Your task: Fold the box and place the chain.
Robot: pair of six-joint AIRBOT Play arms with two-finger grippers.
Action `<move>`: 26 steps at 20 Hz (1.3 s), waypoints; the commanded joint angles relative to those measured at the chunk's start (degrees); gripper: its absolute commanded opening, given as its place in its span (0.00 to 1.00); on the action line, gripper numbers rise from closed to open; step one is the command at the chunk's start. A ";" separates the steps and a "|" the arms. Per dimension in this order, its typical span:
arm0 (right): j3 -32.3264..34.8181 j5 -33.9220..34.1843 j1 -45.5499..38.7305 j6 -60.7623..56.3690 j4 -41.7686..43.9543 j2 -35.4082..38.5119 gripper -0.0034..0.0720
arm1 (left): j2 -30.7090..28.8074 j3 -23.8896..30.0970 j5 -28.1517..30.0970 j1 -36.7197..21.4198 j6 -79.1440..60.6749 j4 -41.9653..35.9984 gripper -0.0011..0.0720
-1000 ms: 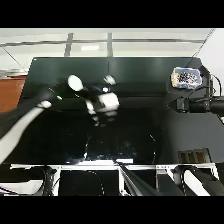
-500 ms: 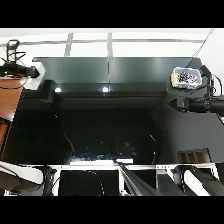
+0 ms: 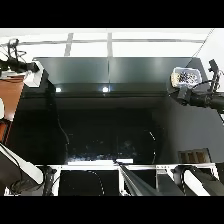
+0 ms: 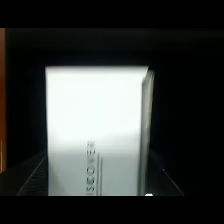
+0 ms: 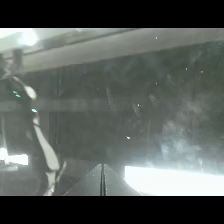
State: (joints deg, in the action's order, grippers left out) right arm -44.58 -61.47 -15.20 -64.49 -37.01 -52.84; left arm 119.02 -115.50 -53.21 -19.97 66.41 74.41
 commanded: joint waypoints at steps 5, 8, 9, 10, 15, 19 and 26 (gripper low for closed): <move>0.00 9.03 5.81 0.50 -2.60 0.00 0.07 | -14.05 -1.16 -16.87 1.62 16.11 -4.92 0.05; 0.00 15.52 11.89 1.16 -8.28 -0.11 0.07 | -26.27 13.86 -16.79 6.62 10.43 -10.29 0.05; 0.00 17.38 13.66 1.20 -12.11 -0.17 0.07 | -32.46 22.32 -12.81 9.64 7.98 -10.43 0.05; 0.07 18.93 15.39 1.14 -16.96 -0.33 0.07 | -38.80 31.47 -7.89 12.66 5.57 -10.40 0.05; 6.21 30.32 17.51 1.11 -23.02 -1.90 0.07 | -67.91 78.66 17.42 23.34 4.46 -8.81 0.05; 7.48 27.56 17.53 1.14 -25.00 -1.99 0.07 | -77.37 87.21 15.45 23.28 4.24 -4.31 0.06; 7.48 27.61 17.53 1.14 -24.98 -1.99 0.07 | -77.90 87.19 15.50 23.30 4.28 -4.37 0.06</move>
